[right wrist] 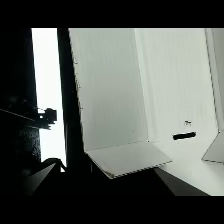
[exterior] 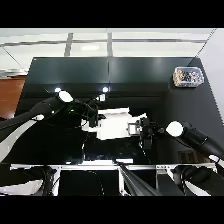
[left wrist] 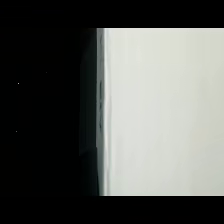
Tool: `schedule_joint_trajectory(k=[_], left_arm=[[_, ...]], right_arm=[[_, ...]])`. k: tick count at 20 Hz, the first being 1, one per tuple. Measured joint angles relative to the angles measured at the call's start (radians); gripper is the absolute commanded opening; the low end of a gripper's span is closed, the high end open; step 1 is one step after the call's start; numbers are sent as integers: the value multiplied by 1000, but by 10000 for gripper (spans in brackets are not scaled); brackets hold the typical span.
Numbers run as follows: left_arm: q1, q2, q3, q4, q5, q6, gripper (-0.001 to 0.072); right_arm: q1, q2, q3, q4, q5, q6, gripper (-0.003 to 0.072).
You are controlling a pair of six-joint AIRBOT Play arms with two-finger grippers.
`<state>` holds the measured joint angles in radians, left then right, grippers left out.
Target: Fold the box and place the chain.
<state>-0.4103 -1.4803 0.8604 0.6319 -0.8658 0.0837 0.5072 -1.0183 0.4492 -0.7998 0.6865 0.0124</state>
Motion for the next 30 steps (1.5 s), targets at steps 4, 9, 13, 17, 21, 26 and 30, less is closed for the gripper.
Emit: schedule_joint_trajectory(k=[4, 9, 13, 17, 21, 26, 30], left_arm=[[0, 0, 0, 0, 0, 0, 28], [0, 0, 0, 0, -2, -1, 28], [0, 0, 0, 0, -4, -2, 28], [0, 0, 0, 0, -6, -3, 28], [0, 0, 0, 0, -6, -3, 28], [0, 0, 0, 0, -7, -3, 28], [0, 0, 0, 0, -7, -2, 29]], right_arm=[[0, -26, 1, 106, -50, -78, 715], [-13, -37, 25, 175, -85, -137, 715], [-58, -38, 67, 191, -73, -161, 715], [-93, -62, 103, 226, -37, -201, 715], [-117, -104, 138, 259, -18, -241, 715], [-165, -141, 174, 272, -6, -256, 716], [-162, -182, 181, 321, 34, -302, 715]])
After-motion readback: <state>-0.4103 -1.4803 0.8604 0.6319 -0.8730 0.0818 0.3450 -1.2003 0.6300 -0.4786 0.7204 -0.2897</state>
